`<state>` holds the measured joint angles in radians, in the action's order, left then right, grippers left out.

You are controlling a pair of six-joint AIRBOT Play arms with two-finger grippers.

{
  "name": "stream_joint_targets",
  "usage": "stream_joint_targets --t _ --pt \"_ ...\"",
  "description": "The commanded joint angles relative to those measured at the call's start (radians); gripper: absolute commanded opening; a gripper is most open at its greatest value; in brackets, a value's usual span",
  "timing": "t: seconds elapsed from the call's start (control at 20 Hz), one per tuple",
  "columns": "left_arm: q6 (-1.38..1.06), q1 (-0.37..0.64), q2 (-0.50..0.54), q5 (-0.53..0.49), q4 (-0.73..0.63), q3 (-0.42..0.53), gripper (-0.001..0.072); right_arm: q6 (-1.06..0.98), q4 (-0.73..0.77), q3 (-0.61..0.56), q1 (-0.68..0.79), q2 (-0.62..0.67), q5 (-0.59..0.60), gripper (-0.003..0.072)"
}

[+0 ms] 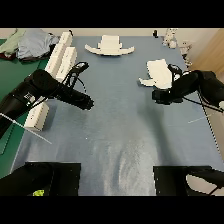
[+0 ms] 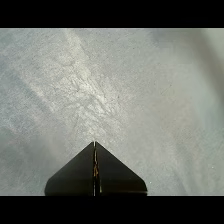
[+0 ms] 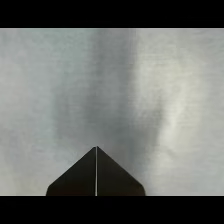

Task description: Fold the box.

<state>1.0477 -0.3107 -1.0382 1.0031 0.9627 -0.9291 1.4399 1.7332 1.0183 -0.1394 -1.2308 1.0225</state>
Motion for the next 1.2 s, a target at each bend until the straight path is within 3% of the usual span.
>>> stream_joint_targets --t 0.0,0.05,0.1,0.2,0.35,0.5,0.8,1.0,1.15 --pt "0.0 -0.001 0.001 -0.001 0.0 0.001 0.0013 0.0 -0.148 0.174 0.118 -0.107 0.101 0.0073" --pt "0.0 0.0 0.001 -0.001 0.0 0.001 0.0013 0.005 -0.161 0.282 0.193 -0.175 0.144 0.0245" --pt "0.0 -0.001 0.001 -0.001 0.0 0.001 0.0013 0.04 -0.145 0.391 0.268 -0.247 0.162 0.027" --pt "0.0 0.0 0.001 -0.002 0.001 0.001 0.0013 0.094 -0.05 0.591 0.405 -0.394 0.163 0.0308" --pt "0.0 -0.001 0.001 -0.001 0.0 0.001 0.0013 0.133 0.135 0.866 0.561 -0.616 0.169 0.0308" --pt "0.0 -0.001 0.001 -0.001 0.0 0.0 0.0013 0.206 0.254 1.042 0.642 -0.775 0.15 0.0307" --pt "0.0 -0.001 0.001 -0.001 0.0 0.001 0.0013 0.249 0.335 1.056 0.66 -0.928 -0.073 0.0301" --pt "0.0 0.0 0.001 -0.001 0.0 0.0 0.0013 0.38 0.518 1.056 0.656 -0.975 -0.127 0.0301" --pt "0.0 0.0 0.001 -0.001 0.0 0.0 0.0013 0.397 0.546 1.054 0.655 -0.986 -0.154 0.0299"
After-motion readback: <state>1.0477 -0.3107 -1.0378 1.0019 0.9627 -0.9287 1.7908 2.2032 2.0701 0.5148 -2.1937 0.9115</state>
